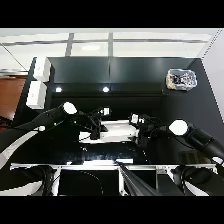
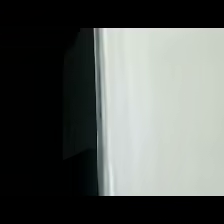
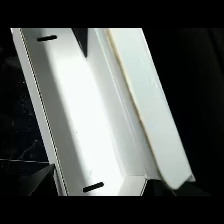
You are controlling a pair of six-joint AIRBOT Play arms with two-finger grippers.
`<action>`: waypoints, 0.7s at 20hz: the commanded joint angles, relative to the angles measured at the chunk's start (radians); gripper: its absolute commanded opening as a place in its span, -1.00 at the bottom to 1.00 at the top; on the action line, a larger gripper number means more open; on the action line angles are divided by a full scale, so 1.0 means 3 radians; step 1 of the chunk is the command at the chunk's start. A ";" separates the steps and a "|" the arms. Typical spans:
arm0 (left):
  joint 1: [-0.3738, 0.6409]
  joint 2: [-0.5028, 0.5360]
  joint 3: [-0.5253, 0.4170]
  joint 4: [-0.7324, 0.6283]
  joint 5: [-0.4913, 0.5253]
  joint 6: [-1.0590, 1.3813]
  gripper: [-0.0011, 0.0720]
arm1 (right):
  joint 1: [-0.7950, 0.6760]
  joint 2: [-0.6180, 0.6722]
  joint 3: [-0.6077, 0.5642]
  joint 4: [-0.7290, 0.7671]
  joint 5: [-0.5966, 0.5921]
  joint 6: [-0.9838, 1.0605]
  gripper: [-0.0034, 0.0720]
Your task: Fold the box and place the chain.
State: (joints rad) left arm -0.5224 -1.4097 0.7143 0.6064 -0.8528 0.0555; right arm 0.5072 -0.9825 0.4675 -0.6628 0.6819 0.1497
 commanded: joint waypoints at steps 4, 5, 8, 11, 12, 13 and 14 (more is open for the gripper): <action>0.0000 -0.0001 -0.0001 -0.0001 -0.0004 -0.0001 -0.91 | -0.0004 -0.0037 -0.0058 0.0200 0.0336 -0.0219 0.95; 0.0000 -0.0001 -0.0001 -0.0001 -0.0004 -0.0001 -0.91 | -0.0003 -0.0051 -0.0100 0.0202 0.0318 -0.0257 0.95; 0.0000 -0.0001 -0.0001 -0.0001 -0.0003 -0.0001 -0.91 | 0.0000 -0.0122 -0.0168 0.0205 0.0209 -0.0431 0.95; 0.0000 -0.0001 -0.0001 -0.0001 -0.0001 -0.0001 -0.91 | 0.0000 -0.0235 -0.0168 0.0215 0.0020 -0.0557 0.95; 0.0000 -0.0001 -0.0001 -0.0001 -0.0001 -0.0001 -0.91 | 0.0000 -0.0264 -0.0168 0.0215 0.0019 -0.0584 0.95; 0.0000 -0.0001 -0.0001 -0.0001 -0.0001 -0.0001 -0.91 | 0.0000 -0.0291 -0.0168 0.0215 0.0019 -0.0615 0.95; 0.0000 -0.0001 -0.0001 -0.0001 -0.0001 -0.0001 -0.91 | 0.0000 -0.0318 -0.0168 0.0214 0.0018 -0.0649 0.95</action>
